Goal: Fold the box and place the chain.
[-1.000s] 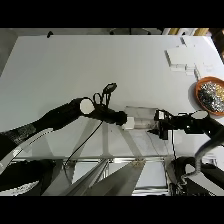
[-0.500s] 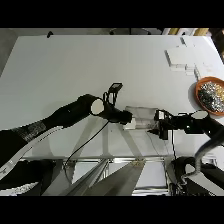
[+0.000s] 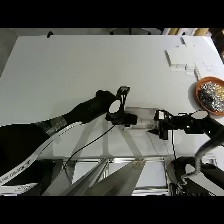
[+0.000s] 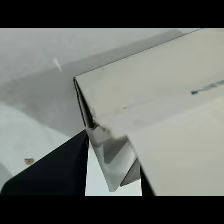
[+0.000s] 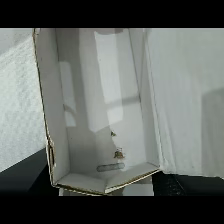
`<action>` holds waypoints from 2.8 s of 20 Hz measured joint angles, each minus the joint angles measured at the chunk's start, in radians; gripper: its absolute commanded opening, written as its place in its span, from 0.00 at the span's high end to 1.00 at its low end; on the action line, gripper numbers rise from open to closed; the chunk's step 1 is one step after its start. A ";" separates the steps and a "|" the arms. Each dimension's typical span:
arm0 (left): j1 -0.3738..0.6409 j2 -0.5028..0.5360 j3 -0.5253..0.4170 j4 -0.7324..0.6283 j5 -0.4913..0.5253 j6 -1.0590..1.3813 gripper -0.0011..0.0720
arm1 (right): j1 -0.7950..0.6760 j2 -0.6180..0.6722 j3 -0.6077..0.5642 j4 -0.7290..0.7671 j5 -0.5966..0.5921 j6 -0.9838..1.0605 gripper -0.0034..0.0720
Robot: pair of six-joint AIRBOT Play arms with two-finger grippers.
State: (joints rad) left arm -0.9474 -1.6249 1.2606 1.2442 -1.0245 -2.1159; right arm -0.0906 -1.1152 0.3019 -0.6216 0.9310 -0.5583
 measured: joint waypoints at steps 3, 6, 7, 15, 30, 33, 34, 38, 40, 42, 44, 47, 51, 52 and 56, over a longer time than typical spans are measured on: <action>-0.006 -0.040 0.069 0.040 -0.073 -0.077 0.61 | 0.000 0.000 0.000 0.000 0.000 0.000 0.35; -0.012 -0.076 0.125 0.063 -0.134 -0.143 0.61 | 0.000 0.000 0.000 0.000 0.000 0.000 0.35; -0.014 -0.087 0.142 0.066 -0.150 -0.165 0.61 | 0.000 0.000 0.000 0.000 0.000 0.000 0.35; -0.032 -0.177 0.240 0.084 -0.240 -0.269 0.62 | 0.000 0.000 0.000 0.000 0.000 0.000 0.35; -0.058 -0.227 0.254 0.186 -0.267 -0.365 0.98 | 0.000 0.000 0.000 0.000 0.000 0.000 0.35; -0.061 -0.230 0.255 0.193 -0.270 -0.369 0.98 | 0.000 0.000 0.000 0.000 0.000 0.000 0.35; -0.062 -0.230 0.254 0.195 -0.270 -0.370 0.88 | 0.000 0.000 0.000 0.000 0.000 0.000 0.35; -0.063 -0.231 0.254 0.205 -0.281 -0.372 0.71 | 0.000 0.000 0.000 0.000 0.000 0.000 0.35; -0.063 -0.227 0.254 0.201 -0.268 -0.372 0.98 | 0.000 0.000 0.000 0.000 0.000 0.000 0.35; -0.061 -0.221 0.253 0.204 -0.265 -0.370 0.98 | 0.001 0.000 0.000 0.000 0.000 0.000 0.35; -0.058 -0.213 0.253 0.205 -0.275 -0.363 0.83 | 0.001 0.000 0.000 0.002 0.003 0.000 0.35; -0.056 -0.206 0.253 0.209 -0.286 -0.356 0.49 | 0.000 0.000 0.000 -0.002 0.000 0.000 0.35; -0.051 -0.180 0.253 0.190 -0.283 -0.293 0.49 | 0.000 0.000 0.000 -0.001 0.000 0.000 0.35; -0.048 -0.167 0.253 0.187 -0.283 -0.256 0.49 | 0.000 0.000 0.000 -0.001 0.000 0.000 0.35; -0.011 -0.069 0.246 0.130 -0.304 -0.030 0.49 | 0.000 0.000 0.000 0.000 0.000 0.000 0.35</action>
State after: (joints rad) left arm -0.9588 -1.6943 1.5066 1.3739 -1.3281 -2.1456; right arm -0.0906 -1.1152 0.3019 -0.6220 0.9310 -0.5579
